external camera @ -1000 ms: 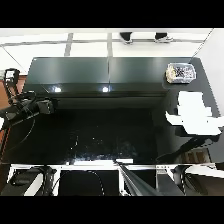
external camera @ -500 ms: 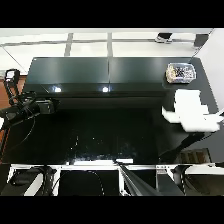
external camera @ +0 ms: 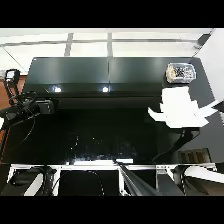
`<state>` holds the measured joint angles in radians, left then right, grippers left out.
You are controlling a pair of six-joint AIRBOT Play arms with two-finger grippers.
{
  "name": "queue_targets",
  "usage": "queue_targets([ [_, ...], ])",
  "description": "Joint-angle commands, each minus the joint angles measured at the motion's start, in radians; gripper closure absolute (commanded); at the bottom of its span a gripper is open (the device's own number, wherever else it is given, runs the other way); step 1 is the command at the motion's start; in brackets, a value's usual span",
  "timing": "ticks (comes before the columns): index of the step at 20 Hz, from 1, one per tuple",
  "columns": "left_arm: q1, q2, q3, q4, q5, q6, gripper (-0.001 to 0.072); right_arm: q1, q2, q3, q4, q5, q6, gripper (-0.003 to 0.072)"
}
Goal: Fold the box and place the chain.
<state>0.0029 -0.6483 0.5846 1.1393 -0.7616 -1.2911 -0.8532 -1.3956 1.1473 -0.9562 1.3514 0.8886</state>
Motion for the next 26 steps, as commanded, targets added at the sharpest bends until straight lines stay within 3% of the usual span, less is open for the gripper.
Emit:
queue_targets([
  [1,0.000,-0.001,-0.002,0.000,-0.002,0.000,0.0004,0.097,0.139,-0.144,0.109,-0.051,0.010,0.0671],
  [5,0.000,-0.016,-0.002,-0.008,-0.002,0.000,0.0005,0.348,0.303,-0.346,0.222,-0.201,0.029,0.0671],
  [8,0.000,-0.058,-0.002,-0.084,-0.002,0.001,0.0005,0.607,0.441,-0.538,0.356,-0.492,0.047,0.0671],
  [11,-0.011,-0.134,-0.002,-0.188,-0.002,0.006,0.0005,0.864,0.463,-0.671,0.479,-0.726,0.047,0.0671],
  [14,-0.061,-0.247,-0.001,-0.283,0.002,0.039,0.0005,1.071,0.463,-0.731,0.541,-0.895,0.052,0.0671],
  [16,-0.098,-0.357,0.023,-0.345,-0.031,0.057,0.0005,1.158,0.462,-0.748,0.537,-0.935,0.054,0.0671],
  [21,-0.077,-0.701,0.202,-0.444,-0.297,0.061,0.0014,1.207,0.462,-0.752,0.537,-0.932,0.055,0.0671],
  [23,-0.071,-0.809,0.243,-0.562,-0.386,0.135,0.0015,1.207,0.462,-0.752,0.537,-0.925,0.055,0.0671],
  [26,-0.089,-0.918,0.277,-0.690,-0.426,0.187,0.0014,1.207,0.462,-0.752,0.537,-0.918,0.055,0.0671],
])
